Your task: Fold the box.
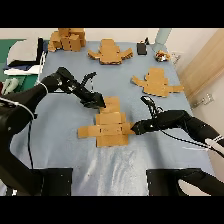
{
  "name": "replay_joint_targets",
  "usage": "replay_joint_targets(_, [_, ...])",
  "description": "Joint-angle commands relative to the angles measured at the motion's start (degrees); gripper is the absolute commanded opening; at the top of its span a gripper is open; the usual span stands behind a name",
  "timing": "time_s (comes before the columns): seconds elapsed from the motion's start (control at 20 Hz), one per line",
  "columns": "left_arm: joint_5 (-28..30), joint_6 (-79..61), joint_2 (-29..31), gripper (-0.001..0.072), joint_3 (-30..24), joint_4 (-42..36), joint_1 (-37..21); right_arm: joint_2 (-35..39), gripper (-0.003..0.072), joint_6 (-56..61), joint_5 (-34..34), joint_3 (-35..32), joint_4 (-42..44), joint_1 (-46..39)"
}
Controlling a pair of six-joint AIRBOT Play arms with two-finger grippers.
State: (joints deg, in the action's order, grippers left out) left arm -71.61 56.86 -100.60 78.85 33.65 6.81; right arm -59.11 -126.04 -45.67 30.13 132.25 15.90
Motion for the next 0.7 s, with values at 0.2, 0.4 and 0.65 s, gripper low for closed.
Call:
replay_joint_targets(0.2, [-7.4, -0.6, -6.0, 0.0517, 3.8, -3.8, 0.3, 0.2, 0.0002, -0.5, 2.2, -0.2, -0.9, 1.8])
replay_joint_targets(0.4, [-16.9, -2.1, -5.9, 0.0467, 3.8, -3.8, 0.2, 0.2, 0.0003, -0.4, 2.3, -0.2, -1.1, 1.7])
replay_joint_targets(0.65, [-13.2, -2.9, -6.0, 0.0268, 3.8, -3.9, 0.4, 0.2, 0.0002, -0.4, 2.3, -0.2, -1.0, 1.7])
